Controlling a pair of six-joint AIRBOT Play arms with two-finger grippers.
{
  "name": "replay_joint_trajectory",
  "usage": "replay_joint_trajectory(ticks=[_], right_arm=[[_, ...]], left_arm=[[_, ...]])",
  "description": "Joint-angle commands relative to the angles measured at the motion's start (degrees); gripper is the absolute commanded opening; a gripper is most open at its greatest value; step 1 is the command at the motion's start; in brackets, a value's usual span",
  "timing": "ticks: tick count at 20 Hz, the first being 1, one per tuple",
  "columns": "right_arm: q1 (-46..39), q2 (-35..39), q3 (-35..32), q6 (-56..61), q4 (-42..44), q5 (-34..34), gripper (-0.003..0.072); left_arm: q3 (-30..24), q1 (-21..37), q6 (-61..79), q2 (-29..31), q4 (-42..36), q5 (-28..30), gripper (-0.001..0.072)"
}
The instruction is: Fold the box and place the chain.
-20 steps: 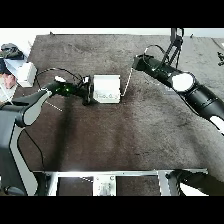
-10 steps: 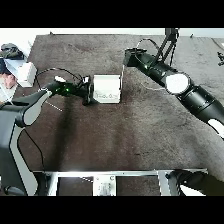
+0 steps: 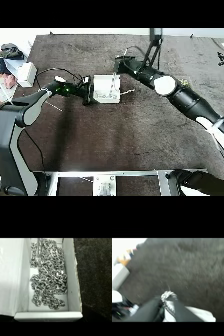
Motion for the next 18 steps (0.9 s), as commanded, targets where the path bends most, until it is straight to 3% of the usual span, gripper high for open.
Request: replay_joint_trajectory(ticks=[1,2,5,6,10,11,16,17,18], right_arm=[[-1.0,-3.7,0.0,0.0,-5.2,5.2,0.0408],[-2.3,-4.4,0.0,0.0,-6.7,7.6,0.0341],[-8.3,-6.5,0.0,0.0,-8.0,14.6,0.0341],[-10.8,-7.8,0.0,0.0,-8.0,15.7,0.0265],[-18.8,-14.5,2.1,-1.9,-8.0,20.2,0.0259],[-20.0,-17.0,4.5,-3.5,-7.9,23.5,0.0337],[-21.3,-28.6,18.5,-9.3,-10.4,36.6,0.0388],[-21.3,-30.5,20.8,-10.0,-11.6,38.5,0.0480],[-21.3,-32.0,22.6,-11.0,-12.1,40.5,0.0495]], left_arm=[[0.0,0.0,0.0,0.0,0.0,0.0,0.0277],[0.0,0.0,0.0,0.0,0.0,0.0,0.0277],[0.0,0.0,0.0,0.0,0.0,0.0,0.0277],[0.0,0.0,0.0,0.0,0.0,0.0,0.0277],[0.0,0.0,0.0,0.0,0.0,0.0,0.0277],[0.0,0.0,0.0,0.0,0.0,0.0,0.0277],[0.0,0.0,0.0,0.0,0.0,0.0,0.0277],[0.0,0.0,0.0,0.0,0.0,0.0,0.0277],[0.0,0.0,0.0,0.0,0.0,0.0,0.0277]])
